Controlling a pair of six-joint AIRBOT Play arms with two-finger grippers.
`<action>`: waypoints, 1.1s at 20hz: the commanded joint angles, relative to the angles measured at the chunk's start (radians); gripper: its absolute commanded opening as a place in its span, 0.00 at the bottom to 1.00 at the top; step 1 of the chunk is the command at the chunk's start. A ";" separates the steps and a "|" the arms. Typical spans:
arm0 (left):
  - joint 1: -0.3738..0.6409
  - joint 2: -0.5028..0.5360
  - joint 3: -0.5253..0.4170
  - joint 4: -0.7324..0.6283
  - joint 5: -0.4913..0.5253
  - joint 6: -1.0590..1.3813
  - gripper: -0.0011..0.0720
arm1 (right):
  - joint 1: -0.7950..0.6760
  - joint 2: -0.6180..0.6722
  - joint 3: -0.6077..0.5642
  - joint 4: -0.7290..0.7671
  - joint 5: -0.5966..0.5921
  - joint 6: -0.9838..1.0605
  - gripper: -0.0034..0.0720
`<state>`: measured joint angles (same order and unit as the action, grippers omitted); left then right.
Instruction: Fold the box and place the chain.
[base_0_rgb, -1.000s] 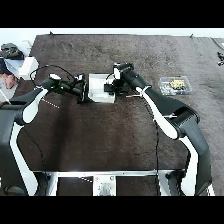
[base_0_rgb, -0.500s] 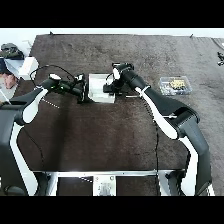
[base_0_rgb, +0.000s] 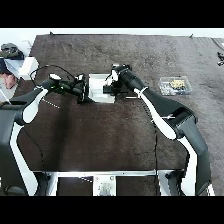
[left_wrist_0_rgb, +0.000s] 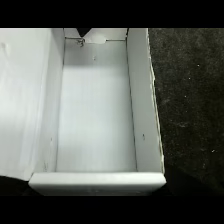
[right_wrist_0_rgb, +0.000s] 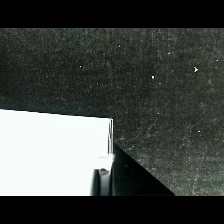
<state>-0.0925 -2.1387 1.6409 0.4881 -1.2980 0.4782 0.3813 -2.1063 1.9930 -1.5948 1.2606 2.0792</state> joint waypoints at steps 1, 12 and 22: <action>0.001 0.000 0.000 0.001 0.001 0.002 0.57 | 0.010 -0.004 -0.001 -0.029 0.000 0.013 0.09; 0.001 0.000 0.000 0.001 0.001 0.002 0.57 | 0.010 0.063 -0.001 -0.030 0.091 0.006 0.70; 0.001 0.000 0.000 0.001 0.001 0.002 0.57 | 0.010 0.367 -0.058 -0.224 -0.035 -0.196 0.69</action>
